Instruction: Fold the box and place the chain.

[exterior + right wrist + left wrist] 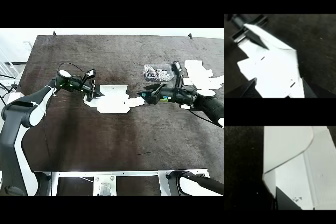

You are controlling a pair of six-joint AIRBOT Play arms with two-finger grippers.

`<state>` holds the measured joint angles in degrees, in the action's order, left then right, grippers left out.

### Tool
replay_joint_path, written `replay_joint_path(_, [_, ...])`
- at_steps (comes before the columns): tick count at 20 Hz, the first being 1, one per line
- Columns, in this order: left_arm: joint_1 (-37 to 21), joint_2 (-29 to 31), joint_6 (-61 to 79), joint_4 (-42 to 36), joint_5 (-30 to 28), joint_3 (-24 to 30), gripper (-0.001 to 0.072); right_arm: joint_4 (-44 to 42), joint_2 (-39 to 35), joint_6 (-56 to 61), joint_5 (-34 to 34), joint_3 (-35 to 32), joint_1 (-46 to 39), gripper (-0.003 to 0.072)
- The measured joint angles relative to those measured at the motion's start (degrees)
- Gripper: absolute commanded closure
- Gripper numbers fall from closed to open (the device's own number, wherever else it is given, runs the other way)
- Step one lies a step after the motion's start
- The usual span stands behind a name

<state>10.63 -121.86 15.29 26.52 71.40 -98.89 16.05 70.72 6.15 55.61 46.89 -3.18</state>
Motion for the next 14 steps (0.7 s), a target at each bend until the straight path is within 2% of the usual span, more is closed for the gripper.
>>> replay_joint_path(3, [0.0, 0.0, -0.2, 0.0, -0.04, 0.0, 0.0691, 6.67, -0.39, -5.79, -1.64, -0.24, 6.08, 0.0006])
replay_joint_path(8, [0.0, 0.0, -0.22, 0.0, -0.04, 0.0, 0.0691, 20.65, 2.16, -9.4, -8.2, -0.33, 15.89, 0.0006])
replay_joint_path(14, [0.0, 0.0, -0.26, 0.0, -0.04, 0.0, 0.0691, 25.81, 7.87, -10.29, -14.1, -0.33, 19.15, 0.0006])
